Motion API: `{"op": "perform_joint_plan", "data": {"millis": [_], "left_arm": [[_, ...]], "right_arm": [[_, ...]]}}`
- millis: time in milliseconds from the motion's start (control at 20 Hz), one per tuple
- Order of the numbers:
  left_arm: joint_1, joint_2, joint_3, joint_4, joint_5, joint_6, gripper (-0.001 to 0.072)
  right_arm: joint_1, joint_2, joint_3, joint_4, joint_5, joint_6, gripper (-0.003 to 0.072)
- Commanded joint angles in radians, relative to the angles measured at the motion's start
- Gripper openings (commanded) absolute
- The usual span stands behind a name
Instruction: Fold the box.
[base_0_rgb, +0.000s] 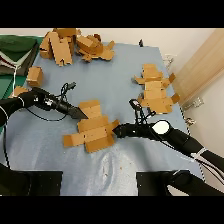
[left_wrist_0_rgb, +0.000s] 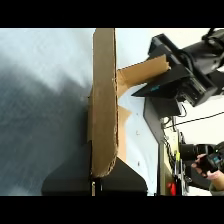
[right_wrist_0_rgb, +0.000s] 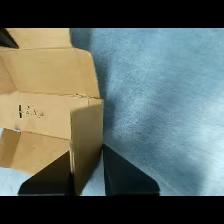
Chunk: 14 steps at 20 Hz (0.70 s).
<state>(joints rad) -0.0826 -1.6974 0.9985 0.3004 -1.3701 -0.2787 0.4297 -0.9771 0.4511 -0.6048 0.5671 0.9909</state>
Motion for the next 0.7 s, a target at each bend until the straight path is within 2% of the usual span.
{"op": "perform_joint_plan", "data": {"millis": [0, 150, 250, 350, 500, 650], "left_arm": [[0.001, 0.026, 0.012, -0.031, -0.039, 0.093, 0.0014], [-0.021, 0.119, 0.012, -0.047, 0.026, 0.185, 0.0014], [-0.072, 0.183, 0.012, -0.041, 0.083, 0.251, 0.0014], [-0.139, 0.21, 0.012, -0.006, 0.076, 0.306, 0.0014], [-0.222, 0.208, 0.012, 0.052, 0.003, 0.41, 0.0014], [-0.249, 0.208, -0.009, 0.071, 0.014, 0.53, 0.0015]], "right_arm": [[-0.05, 0.012, 0.013, 0.0, -0.003, 0.087, 0.0241], [-0.138, 0.07, 0.032, 0.0, -0.008, 0.156, 0.0241], [-0.191, 0.11, 0.032, -0.001, -0.01, 0.183, 0.0241], [-0.231, 0.124, 0.032, -0.002, -0.001, 0.209, 0.0241], [-0.235, 0.122, 0.031, -0.006, 0.004, 0.209, 0.0241], [-0.235, 0.122, 0.031, -0.006, 0.005, 0.215, 0.0239]]}}
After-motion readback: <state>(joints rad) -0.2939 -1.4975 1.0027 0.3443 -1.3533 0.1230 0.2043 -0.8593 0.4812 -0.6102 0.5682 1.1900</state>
